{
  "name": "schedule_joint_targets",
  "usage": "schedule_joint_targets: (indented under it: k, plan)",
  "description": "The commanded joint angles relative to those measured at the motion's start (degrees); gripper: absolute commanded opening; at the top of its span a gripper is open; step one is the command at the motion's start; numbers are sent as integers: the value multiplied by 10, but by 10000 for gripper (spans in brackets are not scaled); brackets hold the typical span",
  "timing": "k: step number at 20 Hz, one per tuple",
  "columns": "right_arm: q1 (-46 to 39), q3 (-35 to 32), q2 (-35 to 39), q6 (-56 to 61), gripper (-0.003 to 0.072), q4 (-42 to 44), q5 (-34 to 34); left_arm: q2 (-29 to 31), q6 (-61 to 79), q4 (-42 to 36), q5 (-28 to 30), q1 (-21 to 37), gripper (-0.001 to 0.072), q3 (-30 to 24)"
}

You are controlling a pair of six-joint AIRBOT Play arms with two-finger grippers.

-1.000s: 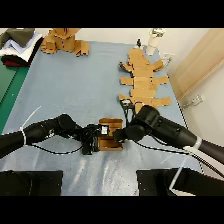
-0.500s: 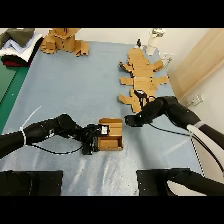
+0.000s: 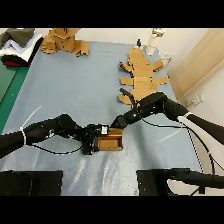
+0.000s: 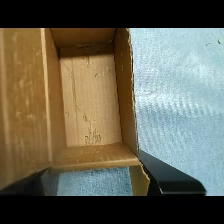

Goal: Fold the box.

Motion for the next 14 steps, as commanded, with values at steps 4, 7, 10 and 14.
schedule_joint_targets:
  k: [4, 7, 10, 14]
  plan:
    - [78, -62, 89, -49, 4, -37, 51, 0, 0, 0, 0, 0, 293, 1]
    - [115, -86, 116, 2, 4, -119, 117, 0, 0, 0, 0, 0, 292, 1]
    - [162, -90, 157, 32, 4, -190, 176, 0, 0, 0, 0, 0, 293, 1]
    - [226, -96, 207, 77, 4, -284, 213, 0, 0, 0, 0, 0, 293, 1]
